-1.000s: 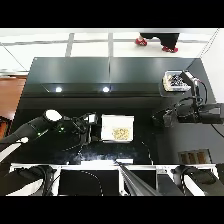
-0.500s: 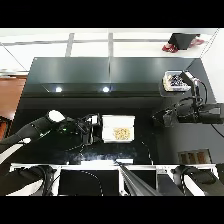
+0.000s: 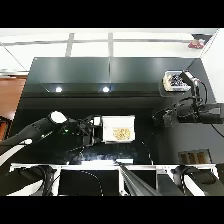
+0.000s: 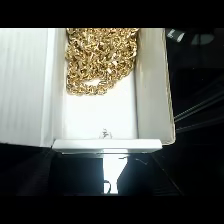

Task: Fold the box and place the chain.

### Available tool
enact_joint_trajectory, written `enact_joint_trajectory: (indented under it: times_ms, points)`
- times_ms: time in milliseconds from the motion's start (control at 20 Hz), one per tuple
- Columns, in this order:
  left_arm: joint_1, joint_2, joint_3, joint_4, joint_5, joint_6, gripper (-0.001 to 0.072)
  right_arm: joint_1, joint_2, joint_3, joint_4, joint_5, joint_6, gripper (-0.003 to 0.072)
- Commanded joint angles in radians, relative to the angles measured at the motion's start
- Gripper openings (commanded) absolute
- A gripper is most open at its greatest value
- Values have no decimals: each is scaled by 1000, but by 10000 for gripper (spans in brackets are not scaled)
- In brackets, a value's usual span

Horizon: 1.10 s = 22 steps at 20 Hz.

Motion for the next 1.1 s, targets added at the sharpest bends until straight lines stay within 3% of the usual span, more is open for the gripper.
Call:
enact_joint_trajectory:
  times_ms: [0,300,500,700,1050]
  points:
    - [-28,-1,1,0,10,-24,707,0,0,1,0,0,0,385]
    - [-46,-1,1,-1,95,-92,707,0,0,1,0,0,0,385]
    - [-45,10,5,14,80,-109,707,0,0,1,0,0,0,385]
    - [-44,16,40,135,24,-158,708,0,0,1,0,0,0,385]
    - [-44,18,40,123,8,-158,708,0,0,1,0,1,1,385]
